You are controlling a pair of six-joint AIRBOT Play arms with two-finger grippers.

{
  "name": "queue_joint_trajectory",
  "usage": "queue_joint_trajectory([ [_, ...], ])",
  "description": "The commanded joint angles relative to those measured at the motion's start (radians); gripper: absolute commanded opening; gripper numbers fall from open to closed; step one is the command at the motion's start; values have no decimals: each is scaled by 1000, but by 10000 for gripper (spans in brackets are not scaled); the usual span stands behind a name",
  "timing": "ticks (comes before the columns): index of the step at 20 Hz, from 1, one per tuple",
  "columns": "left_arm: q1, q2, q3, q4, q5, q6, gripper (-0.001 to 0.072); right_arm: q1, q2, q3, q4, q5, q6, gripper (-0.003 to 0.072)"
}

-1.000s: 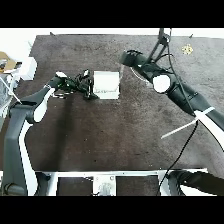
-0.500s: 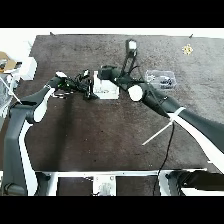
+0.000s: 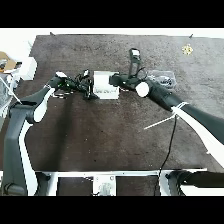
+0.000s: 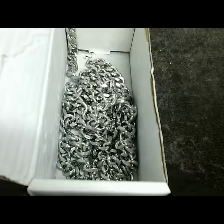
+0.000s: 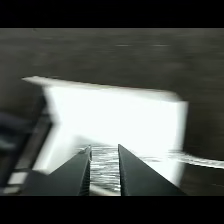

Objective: Fold the box and place the chain.

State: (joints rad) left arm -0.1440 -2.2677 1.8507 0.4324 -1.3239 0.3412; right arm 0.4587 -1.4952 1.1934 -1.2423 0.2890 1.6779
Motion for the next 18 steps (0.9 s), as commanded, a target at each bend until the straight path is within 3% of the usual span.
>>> queue_joint_trajectory([
  [1,0,0,0,0,0,0,354,-144,26,-14,-63,146,3,215],
  [6,0,0,0,0,0,0,354,-330,-42,-115,-37,92,99,215],
  [9,0,0,0,0,0,0,354,-334,-127,-102,79,-18,95,215],
  [12,0,0,0,0,0,0,354,-311,-190,-64,102,-114,97,215],
  [15,0,0,0,0,0,0,354,-312,-237,-41,135,-108,99,215],
  [18,0,0,0,0,0,0,354,-301,-201,-40,119,-29,71,215],
])
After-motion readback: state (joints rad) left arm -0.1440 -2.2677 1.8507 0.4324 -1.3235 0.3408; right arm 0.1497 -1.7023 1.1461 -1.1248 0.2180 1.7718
